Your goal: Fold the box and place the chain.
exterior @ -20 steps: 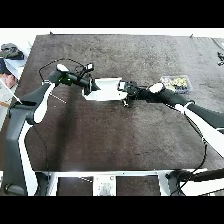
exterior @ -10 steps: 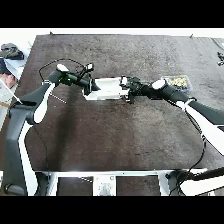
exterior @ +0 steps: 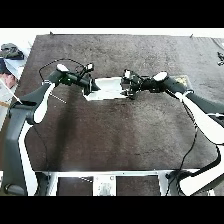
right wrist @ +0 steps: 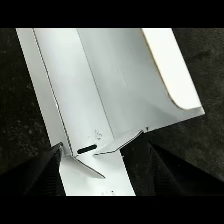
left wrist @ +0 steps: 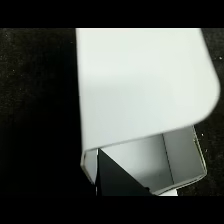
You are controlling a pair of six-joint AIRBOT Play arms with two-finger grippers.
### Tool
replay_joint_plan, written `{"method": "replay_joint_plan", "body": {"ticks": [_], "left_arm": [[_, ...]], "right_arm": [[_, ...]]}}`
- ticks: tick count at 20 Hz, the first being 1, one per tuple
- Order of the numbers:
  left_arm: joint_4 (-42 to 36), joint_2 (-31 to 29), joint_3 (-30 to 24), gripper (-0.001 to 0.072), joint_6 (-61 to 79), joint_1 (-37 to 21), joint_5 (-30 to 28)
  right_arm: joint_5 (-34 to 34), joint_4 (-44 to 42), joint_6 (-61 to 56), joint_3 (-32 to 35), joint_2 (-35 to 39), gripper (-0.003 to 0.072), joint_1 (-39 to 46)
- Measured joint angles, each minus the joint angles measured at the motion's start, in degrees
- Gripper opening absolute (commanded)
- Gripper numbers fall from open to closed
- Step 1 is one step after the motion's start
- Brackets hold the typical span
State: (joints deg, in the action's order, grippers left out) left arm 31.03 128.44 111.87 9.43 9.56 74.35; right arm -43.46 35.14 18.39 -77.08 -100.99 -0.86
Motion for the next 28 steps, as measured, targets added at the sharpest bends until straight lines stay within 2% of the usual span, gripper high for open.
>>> {"method": "replay_joint_plan", "body": {"ticks": [19, 28], "left_arm": [[0.0, 0.0, 0.0, 0.0014, 0.02, -0.02, 0.0], [0.0, 0.0, 0.0, 0.0014, 0.07, -0.02, 0.22]], "right_arm": [[-14.6, 3.45, -2.91, -17.31, -12.57, 0.0594, 0.92], [-20.04, 3.26, -2.82, -19.08, -13.94, 0.0593, 0.96]]}}
